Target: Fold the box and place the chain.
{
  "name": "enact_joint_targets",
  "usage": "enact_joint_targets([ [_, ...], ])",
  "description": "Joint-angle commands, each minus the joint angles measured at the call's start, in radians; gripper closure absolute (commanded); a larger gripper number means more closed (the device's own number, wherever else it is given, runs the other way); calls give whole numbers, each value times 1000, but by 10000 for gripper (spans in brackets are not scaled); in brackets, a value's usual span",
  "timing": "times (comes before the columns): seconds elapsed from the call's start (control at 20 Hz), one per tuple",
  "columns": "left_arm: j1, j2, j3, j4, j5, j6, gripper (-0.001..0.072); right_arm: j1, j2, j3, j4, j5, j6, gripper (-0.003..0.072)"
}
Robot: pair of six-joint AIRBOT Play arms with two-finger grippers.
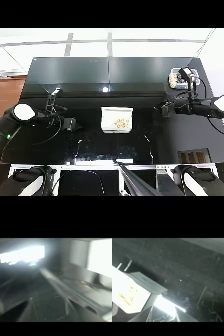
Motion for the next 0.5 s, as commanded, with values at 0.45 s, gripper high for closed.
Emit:
enact_joint_targets([
  [0.45,-145,-320,45,-336,177,1497,-5,0,0,-6,0,-12,1,359],
])
